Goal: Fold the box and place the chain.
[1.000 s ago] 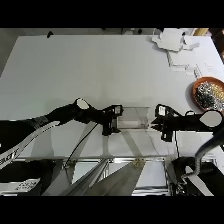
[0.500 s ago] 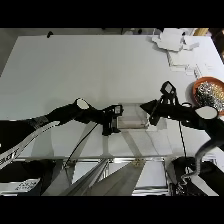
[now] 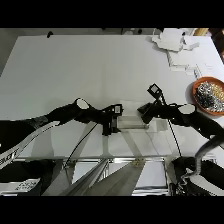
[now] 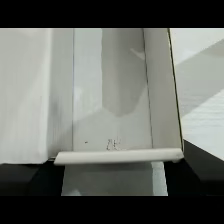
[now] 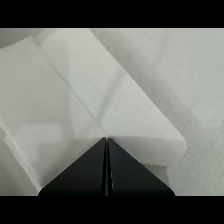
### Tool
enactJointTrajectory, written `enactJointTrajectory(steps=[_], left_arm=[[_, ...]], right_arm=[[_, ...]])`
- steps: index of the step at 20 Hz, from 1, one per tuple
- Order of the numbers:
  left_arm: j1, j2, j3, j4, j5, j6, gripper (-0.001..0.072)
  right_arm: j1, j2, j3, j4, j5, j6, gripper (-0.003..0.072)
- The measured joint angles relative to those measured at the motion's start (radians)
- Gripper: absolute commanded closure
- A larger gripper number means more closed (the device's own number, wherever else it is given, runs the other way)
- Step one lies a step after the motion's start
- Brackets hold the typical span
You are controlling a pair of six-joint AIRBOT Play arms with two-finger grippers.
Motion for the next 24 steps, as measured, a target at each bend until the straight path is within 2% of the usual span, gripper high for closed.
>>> enactJointTrajectory(steps=[4,7,9,10,12,19,24], left_arm=[[0.0,0.0,0.0,0.001,-0.002,0.002,0.0499],[0.0,0.0,0.0,0.0,0.0,0.002,0.0499],[0.0,0.0,0.0,0.0,-0.001,0.001,0.0499],[0.0,0.0,0.0,0.0,-0.001,0.001,0.0499],[0.0,0.0,0.0,-0.001,-0.001,0.001,0.0499],[0.0,0.0,0.0,-0.001,-0.001,0.0,0.0499],[0.0,0.0,0.0,-0.001,-0.001,0.0,0.0499]], right_arm=[[0.003,0.107,0.074,-0.283,0.14,0.157,0.0663],[0.003,0.221,0.115,-0.489,0.249,0.211,0.0616],[0.003,0.275,0.127,-0.606,0.311,0.188,0.0421],[0.003,0.292,0.129,-0.66,0.338,0.164,0.0381],[0.003,0.311,0.125,-0.733,0.365,0.113,0.0381],[0.003,0.31,0.049,-0.807,0.356,-0.052,0.0385],[0.001,0.275,0.018,-0.746,0.328,-0.183,0.0385]])
